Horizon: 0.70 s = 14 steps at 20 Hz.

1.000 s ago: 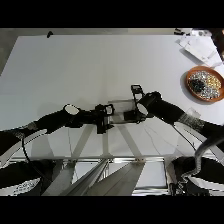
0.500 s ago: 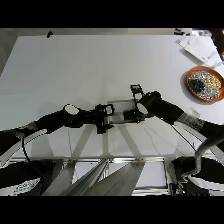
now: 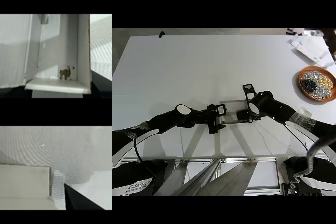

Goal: Fold the box and place the chain.

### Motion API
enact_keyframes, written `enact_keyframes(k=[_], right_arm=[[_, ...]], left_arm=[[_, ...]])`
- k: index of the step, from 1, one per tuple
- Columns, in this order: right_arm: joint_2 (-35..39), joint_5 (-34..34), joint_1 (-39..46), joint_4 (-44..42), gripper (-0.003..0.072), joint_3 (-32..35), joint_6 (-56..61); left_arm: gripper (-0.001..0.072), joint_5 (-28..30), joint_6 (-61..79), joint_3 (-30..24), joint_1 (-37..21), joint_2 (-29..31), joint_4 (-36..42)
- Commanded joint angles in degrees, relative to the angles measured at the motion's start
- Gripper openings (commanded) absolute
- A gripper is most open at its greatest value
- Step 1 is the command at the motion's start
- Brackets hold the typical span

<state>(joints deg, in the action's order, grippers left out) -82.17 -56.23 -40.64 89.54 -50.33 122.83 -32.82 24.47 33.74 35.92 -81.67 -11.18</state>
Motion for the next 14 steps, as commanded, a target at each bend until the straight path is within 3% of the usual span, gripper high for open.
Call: enact_keyframes(k=[1, 2, 6, 7, 9, 14], right_arm=[[-0.04, 1.84, -0.07, -0.87, 0.0148, 0.02, 0.17], [-0.04, 1.84, -0.07, -0.87, 0.0021, 0.04, 0.17], [0.04, 1.33, -0.07, -0.85, 0.0009, 0.04, -0.24], [0.17, 0.68, -0.07, -0.81, 0.0069, 0.02, -0.33], [0.87, -0.48, -0.04, -0.5, 0.0401, 0.02, -2.25], [5.99, -5.27, -0.04, 2.84, 0.0424, 0.02, -4.87]], left_arm=[[0.0272, 0.0, -0.04, -0.02, 0.02, -0.02, 0.02], [0.0272, 0.0, -0.04, -0.02, 0.02, -0.02, 0.02], [0.0272, 0.0, -0.04, -0.02, 0.02, -0.02, 0.02], [0.0272, 0.02, -0.04, -0.02, 0.02, -0.02, 0.02], [0.0272, -0.02, -0.07, -0.02, 0.02, -0.02, 0.02], [0.0272, 0.0, -0.04, -0.02, 0.02, -0.02, 0.02]])
